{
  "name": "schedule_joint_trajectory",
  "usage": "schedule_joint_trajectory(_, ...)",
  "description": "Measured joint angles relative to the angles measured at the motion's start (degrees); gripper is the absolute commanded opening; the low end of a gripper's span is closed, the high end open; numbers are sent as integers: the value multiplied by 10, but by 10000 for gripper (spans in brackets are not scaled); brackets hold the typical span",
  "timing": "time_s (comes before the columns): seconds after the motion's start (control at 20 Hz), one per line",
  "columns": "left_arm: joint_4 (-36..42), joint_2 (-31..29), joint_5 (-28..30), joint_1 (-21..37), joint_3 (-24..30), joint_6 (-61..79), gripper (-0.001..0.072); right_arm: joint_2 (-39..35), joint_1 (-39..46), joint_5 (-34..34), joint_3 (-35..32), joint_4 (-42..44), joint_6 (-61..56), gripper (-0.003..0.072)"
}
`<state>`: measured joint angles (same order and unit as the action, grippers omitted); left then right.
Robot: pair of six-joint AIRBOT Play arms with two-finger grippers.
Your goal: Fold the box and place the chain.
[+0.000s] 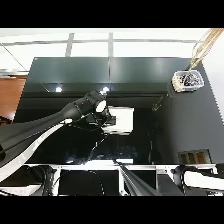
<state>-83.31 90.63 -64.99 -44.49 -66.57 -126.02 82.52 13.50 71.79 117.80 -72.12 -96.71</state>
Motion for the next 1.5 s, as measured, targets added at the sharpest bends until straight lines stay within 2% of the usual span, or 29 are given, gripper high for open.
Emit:
schedule_joint_trajectory(0.2, 0, 0, 0, 0, 0, 0, 28, -72, 0, 27, 9, 42, 33, 14)
schedule_joint_trajectory(0.4, 0, 0, 0, 0, 0, 0, 28, -123, -1, 101, 2, 116, 71, 14)
schedule_joint_trajectory(0.65, 0, 0, 0, 0, 0, 0, 28, -174, -31, 177, -50, 213, 113, 14)
schedule_joint_trajectory(0.95, 0, 0, 0, 0, 0, 0, 28, -192, -143, 224, -141, 251, 149, 14)
schedule_joint_trajectory(1.2, 0, 0, 0, 0, 0, 0, 28, -194, -224, 202, -276, 265, 167, 14)
schedule_joint_trajectory(1.5, 0, 0, 0, 0, 0, 0, 28, -195, -284, 83, -445, 287, 181, 15)
